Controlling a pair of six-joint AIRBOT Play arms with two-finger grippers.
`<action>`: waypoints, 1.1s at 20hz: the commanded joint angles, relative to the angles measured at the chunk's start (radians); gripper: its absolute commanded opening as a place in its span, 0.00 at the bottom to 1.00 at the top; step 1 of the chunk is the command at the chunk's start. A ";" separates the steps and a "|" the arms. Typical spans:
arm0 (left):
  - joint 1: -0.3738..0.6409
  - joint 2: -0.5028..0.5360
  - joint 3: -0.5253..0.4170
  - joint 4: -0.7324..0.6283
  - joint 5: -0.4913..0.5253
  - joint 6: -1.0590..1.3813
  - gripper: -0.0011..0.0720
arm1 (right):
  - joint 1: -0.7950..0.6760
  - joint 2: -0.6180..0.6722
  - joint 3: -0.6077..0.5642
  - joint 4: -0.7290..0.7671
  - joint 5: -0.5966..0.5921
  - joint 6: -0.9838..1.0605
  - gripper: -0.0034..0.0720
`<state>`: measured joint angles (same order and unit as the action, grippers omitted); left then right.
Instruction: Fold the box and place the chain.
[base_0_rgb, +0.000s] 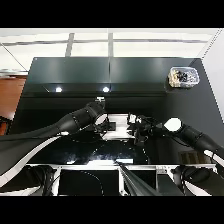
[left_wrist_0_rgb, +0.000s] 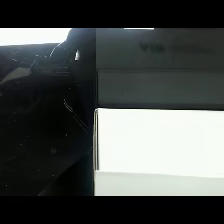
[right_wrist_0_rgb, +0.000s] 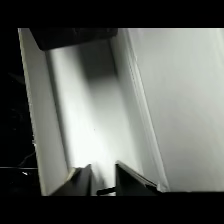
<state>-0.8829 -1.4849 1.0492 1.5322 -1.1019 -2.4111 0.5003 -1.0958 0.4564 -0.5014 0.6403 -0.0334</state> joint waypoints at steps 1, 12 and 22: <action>0.000 0.000 0.000 0.000 -0.002 0.002 0.05 | -0.012 0.012 0.001 -0.017 0.007 0.049 0.10; 0.000 0.000 0.000 0.000 -0.006 0.002 0.05 | -0.865 0.195 0.015 -0.257 0.439 1.140 0.10; 0.000 0.000 0.000 0.000 -0.007 0.002 0.05 | -0.473 -0.130 -0.040 -0.019 0.413 1.139 0.10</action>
